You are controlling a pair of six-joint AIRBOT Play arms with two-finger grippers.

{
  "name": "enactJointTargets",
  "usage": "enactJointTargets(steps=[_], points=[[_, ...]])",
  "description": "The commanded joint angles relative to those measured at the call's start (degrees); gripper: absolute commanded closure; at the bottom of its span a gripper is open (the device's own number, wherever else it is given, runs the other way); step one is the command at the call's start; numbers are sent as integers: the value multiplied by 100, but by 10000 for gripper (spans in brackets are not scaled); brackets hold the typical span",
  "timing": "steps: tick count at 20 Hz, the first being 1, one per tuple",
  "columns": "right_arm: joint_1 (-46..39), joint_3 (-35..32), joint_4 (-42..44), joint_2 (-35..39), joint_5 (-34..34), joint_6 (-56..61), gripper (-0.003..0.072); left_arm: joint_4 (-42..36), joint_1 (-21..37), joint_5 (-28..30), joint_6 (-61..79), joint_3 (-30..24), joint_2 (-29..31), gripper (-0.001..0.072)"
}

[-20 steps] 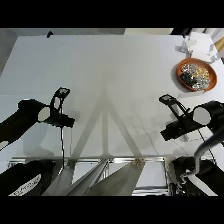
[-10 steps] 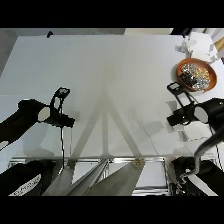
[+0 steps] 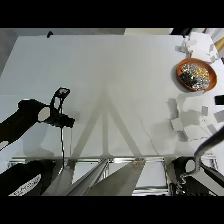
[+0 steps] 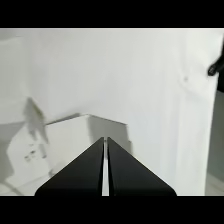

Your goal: Fold the box and place the chain.

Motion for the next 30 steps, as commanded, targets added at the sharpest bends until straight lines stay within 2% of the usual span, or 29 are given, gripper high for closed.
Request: enactJointTargets(steps=[1,3,6,9,12,17,23,25,30], points=[[-1043,199,-52,-227,-774,-229,228,0,-2,-7,2,-4,4,699],[-1231,199,-50,-498,-702,-682,217,2,-4,-9,2,-4,4,699],[-1237,199,-33,-981,-245,-1318,212,0,-2,-7,2,-4,4,699],[-1237,199,501,-1228,7,-1993,212,0,-4,-7,2,-4,4,699],[-1237,199,984,-1235,33,-2334,213,0,-4,-7,2,-4,4,699],[-1237,201,778,-1176,125,-2332,216,0,-4,-7,2,-4,4,699],[-1237,424,874,-651,61,-2253,239,0,-4,-7,2,-4,4,699],[-1237,424,1082,-568,175,-2264,293,0,-4,-7,2,-4,4,699],[-1239,424,1429,-557,522,-2734,291,0,-2,-7,2,-4,4,699]])
